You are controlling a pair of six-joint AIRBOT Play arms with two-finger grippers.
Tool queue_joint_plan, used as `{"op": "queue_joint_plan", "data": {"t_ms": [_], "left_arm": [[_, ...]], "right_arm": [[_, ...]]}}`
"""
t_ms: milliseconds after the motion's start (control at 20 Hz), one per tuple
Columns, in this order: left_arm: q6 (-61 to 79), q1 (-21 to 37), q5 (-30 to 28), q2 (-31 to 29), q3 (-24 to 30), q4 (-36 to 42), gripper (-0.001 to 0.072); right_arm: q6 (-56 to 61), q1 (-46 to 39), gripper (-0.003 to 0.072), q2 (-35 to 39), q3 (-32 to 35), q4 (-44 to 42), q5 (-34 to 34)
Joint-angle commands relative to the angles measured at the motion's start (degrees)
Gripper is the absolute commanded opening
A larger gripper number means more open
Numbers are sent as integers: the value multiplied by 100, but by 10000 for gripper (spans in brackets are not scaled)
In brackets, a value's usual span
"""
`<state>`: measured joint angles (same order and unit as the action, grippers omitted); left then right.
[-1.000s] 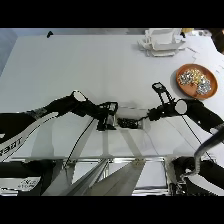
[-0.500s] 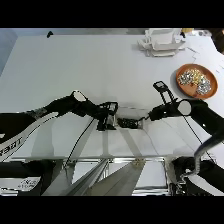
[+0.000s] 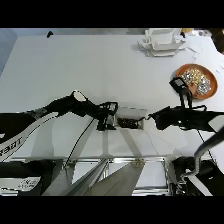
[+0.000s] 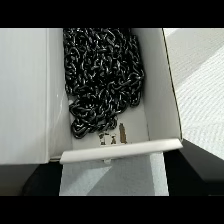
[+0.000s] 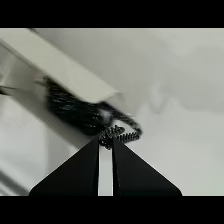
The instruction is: Fold the box and place the chain.
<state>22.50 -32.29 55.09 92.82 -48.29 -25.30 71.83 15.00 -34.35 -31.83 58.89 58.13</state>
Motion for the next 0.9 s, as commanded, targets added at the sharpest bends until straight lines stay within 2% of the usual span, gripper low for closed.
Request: {"op": "queue_joint_plan", "data": {"t_ms": [0,100,200,400,650,700,800,850], "left_arm": [[0,7,-2,-4,-4,0,83],[0,7,-2,-4,-2,0,83],[0,7,-2,-4,-2,-2,83],[0,7,0,-4,-2,-2,83],[0,7,-2,-4,-2,-2,83],[0,7,-2,-4,-2,0,83],[0,7,-2,-4,-2,-2,83],[0,7,-2,-4,-2,-2,83]], "right_arm": [[-780,4,17,334,-7,-1768,168],[-1362,4,17,225,-7,-2271,83],[-1709,4,17,-55,-7,-2315,61],[-2339,7,18,-984,-7,-2551,-7],[-2712,675,18,-1709,-9,-2546,-577],[-2710,745,27,-1777,-9,-2551,-767],[-2715,791,95,-1792,-76,-2540,-979],[-2706,791,163,-1792,-151,-2452,-953]]}}
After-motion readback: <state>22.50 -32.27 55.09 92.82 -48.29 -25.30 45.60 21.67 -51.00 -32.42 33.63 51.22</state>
